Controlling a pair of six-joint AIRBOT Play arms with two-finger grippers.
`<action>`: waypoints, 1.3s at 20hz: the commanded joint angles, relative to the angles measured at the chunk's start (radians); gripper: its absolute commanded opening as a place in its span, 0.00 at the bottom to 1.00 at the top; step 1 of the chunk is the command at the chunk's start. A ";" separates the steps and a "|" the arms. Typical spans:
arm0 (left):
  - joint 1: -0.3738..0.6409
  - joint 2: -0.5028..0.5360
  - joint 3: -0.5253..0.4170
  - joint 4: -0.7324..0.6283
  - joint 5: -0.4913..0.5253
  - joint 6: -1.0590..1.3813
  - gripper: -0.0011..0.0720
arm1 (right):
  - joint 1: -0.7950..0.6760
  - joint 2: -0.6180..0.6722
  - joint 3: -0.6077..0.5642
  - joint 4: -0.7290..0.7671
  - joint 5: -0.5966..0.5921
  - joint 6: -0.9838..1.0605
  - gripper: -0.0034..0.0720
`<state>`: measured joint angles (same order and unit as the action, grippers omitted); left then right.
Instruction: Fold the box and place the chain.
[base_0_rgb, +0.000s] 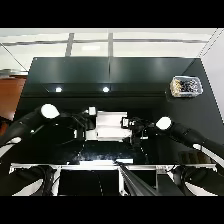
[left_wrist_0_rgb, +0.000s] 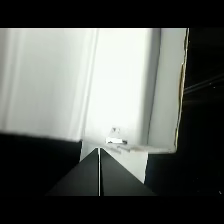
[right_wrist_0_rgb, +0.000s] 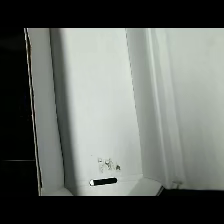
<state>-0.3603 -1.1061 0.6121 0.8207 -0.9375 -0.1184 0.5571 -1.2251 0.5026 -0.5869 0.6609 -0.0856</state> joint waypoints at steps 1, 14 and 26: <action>0.155 0.109 0.000 0.013 -0.185 -0.090 0.05 | 0.000 0.000 0.000 -0.001 0.002 0.000 0.78; 0.681 0.102 -0.247 -0.030 -0.172 -1.032 0.06 | 0.000 0.000 0.000 -0.001 0.002 0.000 0.78; 0.423 -0.127 -0.251 -0.224 -0.078 -0.851 0.06 | 0.000 0.000 0.000 -0.001 0.002 0.000 0.78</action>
<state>0.0978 -1.1992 0.3561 0.6380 -1.0458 -1.0122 0.5571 -1.2251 0.5026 -0.5877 0.6621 -0.0860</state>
